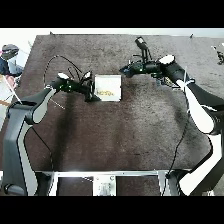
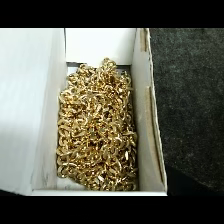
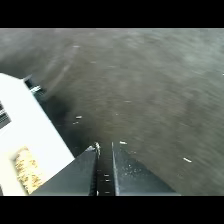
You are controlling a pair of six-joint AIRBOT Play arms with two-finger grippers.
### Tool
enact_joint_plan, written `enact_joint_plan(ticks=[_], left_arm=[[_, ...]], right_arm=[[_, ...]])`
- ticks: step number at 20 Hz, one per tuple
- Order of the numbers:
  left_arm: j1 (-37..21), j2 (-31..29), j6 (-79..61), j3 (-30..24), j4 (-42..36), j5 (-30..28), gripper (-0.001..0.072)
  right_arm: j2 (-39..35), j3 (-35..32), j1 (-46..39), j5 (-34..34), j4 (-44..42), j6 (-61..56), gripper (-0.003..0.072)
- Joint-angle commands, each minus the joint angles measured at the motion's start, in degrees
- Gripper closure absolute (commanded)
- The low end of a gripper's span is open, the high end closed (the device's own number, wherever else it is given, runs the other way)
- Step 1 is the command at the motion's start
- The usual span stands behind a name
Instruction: Fold the box and place the chain.
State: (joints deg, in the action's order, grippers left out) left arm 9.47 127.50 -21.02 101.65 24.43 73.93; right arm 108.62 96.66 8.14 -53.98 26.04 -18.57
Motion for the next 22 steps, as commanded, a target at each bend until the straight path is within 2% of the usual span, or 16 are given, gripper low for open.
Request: enact_joint_plan(ticks=[1, 3, 4, 5, 16, 17, 18, 22], left_arm=[[0.0, 0.0, 0.0, 0.0, -0.1, 0.0, 0.0255], [0.0, 0.0, 0.0, 0.0, -0.1, 0.0, 0.0255], [0.0, 0.0, 0.0, 0.0, -0.1, 0.0, 0.0255], [0.0, 0.0, 0.0, 0.0, -0.1, 0.0, 0.0254], [0.0, 0.0, 0.0, 0.0, -0.1, 0.0, 0.0255], [0.0, 0.0, 0.0, 0.0, -0.1, 0.0, 0.0255], [0.0, 0.0, 0.0, 0.0, -0.1, 0.0, 0.0255], [0.0, 0.0, 0.0, 0.0, -0.1, 0.0, 0.0254]], right_arm=[[2.0, 2.2, 1.2, -7.9, 0.9, 5.4, 0.0587], [2.0, 2.2, 1.8, -11.8, 3.2, 7.9, 0.0584], [2.0, 2.2, 2.0, -13.4, 3.3, 9.2, 0.0512], [2.0, 2.2, 2.1, -14.4, 3.3, 10.1, 0.0506], [2.0, 2.1, 6.3, -12.8, 6.7, 17.5, 0.0504], [2.0, 2.1, 6.7, -12.1, 7.3, 17.5, 0.0496], [2.0, 2.1, 7.1, -11.6, 7.8, 17.5, 0.0383], [2.0, 2.1, 7.8, -11.8, 9.4, 17.4, 0.0385]])
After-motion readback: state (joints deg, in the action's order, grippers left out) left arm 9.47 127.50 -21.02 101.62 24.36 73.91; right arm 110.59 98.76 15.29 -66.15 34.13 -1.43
